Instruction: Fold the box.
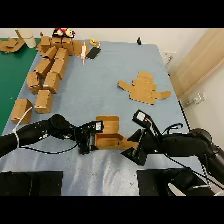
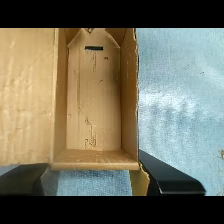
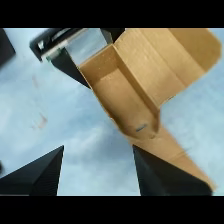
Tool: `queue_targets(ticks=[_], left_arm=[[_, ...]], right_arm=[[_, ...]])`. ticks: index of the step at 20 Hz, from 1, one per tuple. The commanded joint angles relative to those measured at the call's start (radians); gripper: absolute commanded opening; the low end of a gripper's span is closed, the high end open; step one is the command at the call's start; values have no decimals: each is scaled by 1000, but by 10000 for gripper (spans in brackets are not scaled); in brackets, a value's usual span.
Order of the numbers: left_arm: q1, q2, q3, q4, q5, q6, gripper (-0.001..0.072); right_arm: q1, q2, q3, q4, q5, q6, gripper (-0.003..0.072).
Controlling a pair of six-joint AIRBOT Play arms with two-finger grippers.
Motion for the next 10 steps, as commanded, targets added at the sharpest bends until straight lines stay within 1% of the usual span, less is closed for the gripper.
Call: queue_targets(ticks=[1,3,4,6,8,10], left_arm=[[0,0,0,0,0,0,504],[0,0,0,0,0,0,505],[0,0,0,0,0,0,504],[0,0,0,0,0,0,504],[0,0,0,0,0,0,504],[0,0,0,0,0,0,504]], right_arm=[[0,27,-7,64,-8,438,659],[0,26,-36,61,8,478,651],[0,14,-51,71,14,512,536],[0,-31,-55,140,24,602,3],[0,-88,-54,195,92,603,2],[-1,-173,-18,212,137,568,1]])
